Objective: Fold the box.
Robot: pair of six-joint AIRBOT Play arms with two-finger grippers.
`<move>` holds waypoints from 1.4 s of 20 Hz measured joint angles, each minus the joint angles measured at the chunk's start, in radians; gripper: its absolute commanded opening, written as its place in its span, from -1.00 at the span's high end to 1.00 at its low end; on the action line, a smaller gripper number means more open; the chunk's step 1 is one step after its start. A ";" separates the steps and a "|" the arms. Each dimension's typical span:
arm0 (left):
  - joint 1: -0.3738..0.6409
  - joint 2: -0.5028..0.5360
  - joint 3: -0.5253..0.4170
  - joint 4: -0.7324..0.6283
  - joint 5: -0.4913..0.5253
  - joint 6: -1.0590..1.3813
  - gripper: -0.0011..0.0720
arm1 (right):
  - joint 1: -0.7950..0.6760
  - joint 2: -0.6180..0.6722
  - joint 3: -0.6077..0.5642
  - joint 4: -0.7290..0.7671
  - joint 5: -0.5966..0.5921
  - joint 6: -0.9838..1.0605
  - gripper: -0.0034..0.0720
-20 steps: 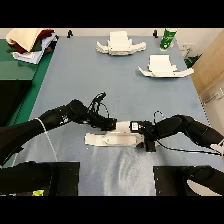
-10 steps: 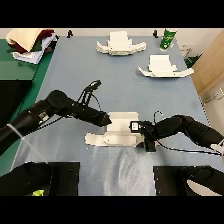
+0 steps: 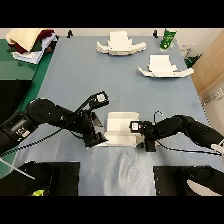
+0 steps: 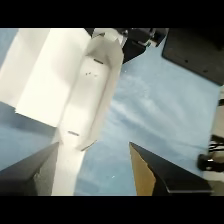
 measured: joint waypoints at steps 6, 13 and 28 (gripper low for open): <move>0.082 0.003 -0.127 0.026 0.030 0.237 -0.85 | 0.000 0.000 0.000 0.000 0.000 0.000 -0.44; 0.065 -0.032 -0.237 -0.026 0.178 0.431 -0.84 | 0.000 0.000 0.000 0.000 0.000 0.000 -0.44; 0.011 -0.207 -0.258 -0.270 0.330 0.757 0.68 | 0.000 0.000 0.000 0.000 0.000 0.000 -0.44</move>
